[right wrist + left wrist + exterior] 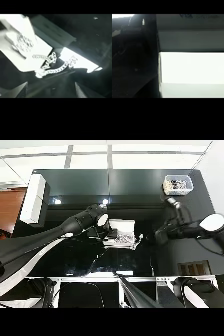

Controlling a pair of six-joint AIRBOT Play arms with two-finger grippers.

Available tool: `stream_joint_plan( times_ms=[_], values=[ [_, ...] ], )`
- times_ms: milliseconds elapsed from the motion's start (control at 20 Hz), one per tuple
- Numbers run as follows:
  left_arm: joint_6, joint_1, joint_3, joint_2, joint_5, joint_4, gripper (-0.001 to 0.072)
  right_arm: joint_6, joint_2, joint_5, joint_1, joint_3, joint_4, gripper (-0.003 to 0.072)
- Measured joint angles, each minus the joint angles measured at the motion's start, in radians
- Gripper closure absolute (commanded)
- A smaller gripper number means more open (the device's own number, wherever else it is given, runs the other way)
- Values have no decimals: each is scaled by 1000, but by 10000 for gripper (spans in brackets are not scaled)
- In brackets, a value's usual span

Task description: Fold the box and place the chain.

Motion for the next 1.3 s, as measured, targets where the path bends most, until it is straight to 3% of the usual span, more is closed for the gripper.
stream_joint_plan(
  times_ms=[200, 500, 800, 1200, 1250, 1300],
  values=[
    [0, 0, 0, 0, 0, 0, 684, -412, -10, -137, 147, -100, 9, -34],
    [0, 0, 0, 0, -1, 0, 684, -811, -87, -225, 239, -134, 108, -34],
    [0, 0, 0, 0, -1, 0, 684, -981, -169, -298, 253, -140, 223, -34],
    [0, 0, 0, 0, -1, 0, 684, -1017, -197, -398, 254, -140, 252, -34],
    [0, 0, 0, 0, -1, 0, 684, -1013, -200, -403, 254, -140, 253, -21],
    [0, 0, 0, 0, -2, 0, 684, -1008, -203, -405, 254, -140, 255, 149]
  ],
)
